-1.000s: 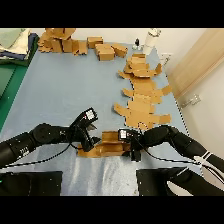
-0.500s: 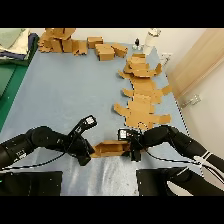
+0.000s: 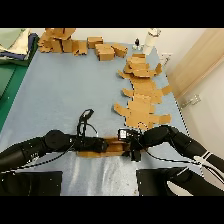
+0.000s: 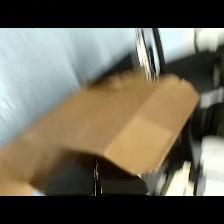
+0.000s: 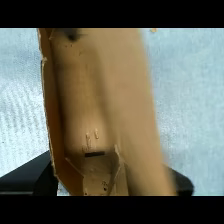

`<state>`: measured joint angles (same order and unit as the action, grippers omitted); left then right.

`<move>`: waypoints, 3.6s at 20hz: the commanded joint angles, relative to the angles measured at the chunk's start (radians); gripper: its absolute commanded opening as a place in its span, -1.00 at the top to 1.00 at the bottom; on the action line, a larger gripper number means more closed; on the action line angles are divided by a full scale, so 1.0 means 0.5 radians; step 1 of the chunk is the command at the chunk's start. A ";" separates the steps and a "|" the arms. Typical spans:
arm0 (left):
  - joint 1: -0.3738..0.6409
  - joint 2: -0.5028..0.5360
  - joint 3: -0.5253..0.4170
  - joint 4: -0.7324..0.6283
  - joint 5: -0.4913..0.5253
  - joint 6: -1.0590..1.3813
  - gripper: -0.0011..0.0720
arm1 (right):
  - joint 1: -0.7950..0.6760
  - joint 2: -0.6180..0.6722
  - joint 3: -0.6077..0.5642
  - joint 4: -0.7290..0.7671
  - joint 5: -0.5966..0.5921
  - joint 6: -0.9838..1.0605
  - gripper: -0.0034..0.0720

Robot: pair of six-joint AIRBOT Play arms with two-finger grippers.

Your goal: Fold the box.

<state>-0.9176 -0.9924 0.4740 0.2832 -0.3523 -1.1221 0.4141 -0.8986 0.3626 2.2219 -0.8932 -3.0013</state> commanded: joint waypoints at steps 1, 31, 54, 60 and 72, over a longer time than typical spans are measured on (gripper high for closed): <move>0.074 -0.035 0.024 -0.164 0.340 0.016 0.94 | -0.001 0.001 -0.001 0.001 -0.011 0.000 -0.43; 0.862 0.114 0.218 0.289 -0.875 0.374 0.94 | -0.001 0.001 -0.001 -0.037 -0.011 0.000 -0.43; 0.284 0.172 -0.206 0.629 -0.362 1.903 -0.95 | -0.001 0.001 -0.001 -0.037 -0.011 0.000 -0.43; 0.129 0.110 -0.198 0.547 -0.201 1.910 -0.43 | -0.001 0.001 -0.001 -0.037 -0.011 0.000 -0.43; 0.064 0.105 -0.198 0.465 -0.089 1.909 0.41 | -0.001 0.001 -0.001 -0.037 -0.011 0.000 -0.43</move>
<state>-0.8810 -0.9379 0.3740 0.5278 -0.4110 -0.1677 0.4141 -0.8982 0.3626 2.2024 -0.8989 -3.0024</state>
